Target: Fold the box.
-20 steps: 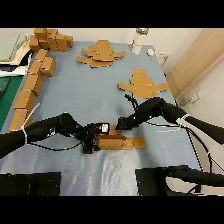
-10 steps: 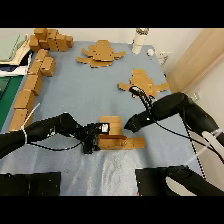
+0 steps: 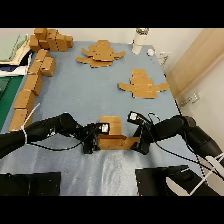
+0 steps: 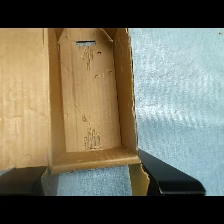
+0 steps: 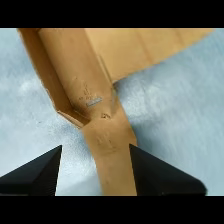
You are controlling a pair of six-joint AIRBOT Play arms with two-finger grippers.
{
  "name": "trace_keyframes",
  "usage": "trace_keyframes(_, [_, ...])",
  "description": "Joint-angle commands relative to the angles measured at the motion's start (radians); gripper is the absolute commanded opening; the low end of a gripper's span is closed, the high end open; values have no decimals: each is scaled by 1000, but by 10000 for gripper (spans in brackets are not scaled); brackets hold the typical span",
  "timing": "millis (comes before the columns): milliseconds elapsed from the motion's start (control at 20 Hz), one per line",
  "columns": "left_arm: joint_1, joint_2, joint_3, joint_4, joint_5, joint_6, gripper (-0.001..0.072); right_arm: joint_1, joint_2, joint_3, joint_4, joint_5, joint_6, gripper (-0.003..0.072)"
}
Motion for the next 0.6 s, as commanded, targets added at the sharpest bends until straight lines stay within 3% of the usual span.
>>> trace_keyframes(0, [0,0,0,0,0,0,291,87,-46,-25,-6,100,-149,640])
trace_keyframes(250, [0,0,0,0,0,0,292,188,-91,-24,-12,257,-185,616])
trace_keyframes(300, [0,0,0,0,0,0,291,196,-91,-20,-22,267,-185,494])
trace_keyframes(350, [0,0,0,0,0,0,292,200,-90,-16,-32,269,-185,421])
trace_keyframes(450, [0,0,0,0,0,0,291,200,-90,-16,-39,269,-185,408])
trace_keyframes(550, [0,0,0,0,0,0,291,200,-90,-16,-28,262,-185,268])
